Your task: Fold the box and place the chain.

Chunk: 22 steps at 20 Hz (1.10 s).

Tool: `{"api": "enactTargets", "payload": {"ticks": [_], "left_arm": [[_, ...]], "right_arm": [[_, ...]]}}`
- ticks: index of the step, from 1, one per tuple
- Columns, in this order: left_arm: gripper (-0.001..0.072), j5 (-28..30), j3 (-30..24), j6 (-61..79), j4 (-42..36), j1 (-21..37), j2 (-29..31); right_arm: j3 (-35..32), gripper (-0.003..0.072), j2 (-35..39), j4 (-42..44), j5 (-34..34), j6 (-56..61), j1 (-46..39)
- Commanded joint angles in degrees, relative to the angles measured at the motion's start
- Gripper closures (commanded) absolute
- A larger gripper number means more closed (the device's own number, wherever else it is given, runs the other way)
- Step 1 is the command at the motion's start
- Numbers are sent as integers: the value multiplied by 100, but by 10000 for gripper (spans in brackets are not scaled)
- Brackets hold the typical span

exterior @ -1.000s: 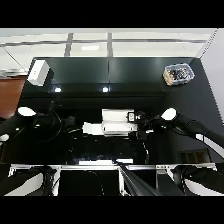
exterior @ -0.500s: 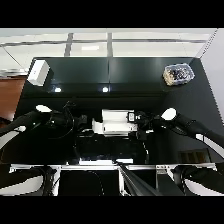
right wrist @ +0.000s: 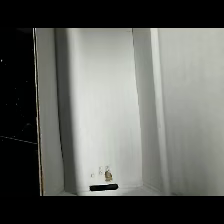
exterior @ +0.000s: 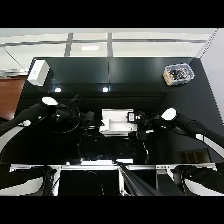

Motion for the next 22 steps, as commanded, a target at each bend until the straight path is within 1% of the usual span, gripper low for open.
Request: {"api": "enactTargets", "payload": {"ticks": [1,5,6,7,8,11,13,18,20,22], "left_arm": [[310,289,485,-988,986,-529,4],[310,363,981,-2337,2157,-997,4],[335,433,1049,-2529,2339,-1110,4],[409,522,1095,-2675,2494,-1220,4],[430,645,1126,-2841,2643,-1342,4],[431,946,1130,-3473,2931,-1655,-2],[430,999,1152,-4035,3366,-1836,-4],[430,929,1434,-5818,4793,-2459,-39],[431,839,1652,-6234,5123,-2682,-144],[430,721,1888,-6533,5261,-2841,-295]], "right_arm": [[2,549,0,2,0,2,4],[2,549,0,2,0,2,4],[2,549,0,2,0,2,4],[2,549,0,2,0,2,4],[2,549,0,2,0,0,4],[2,549,0,2,0,2,4],[2,549,0,2,0,2,4],[2,549,0,2,0,2,4],[2,549,0,2,0,2,4],[2,549,0,2,0,2,4]]}}
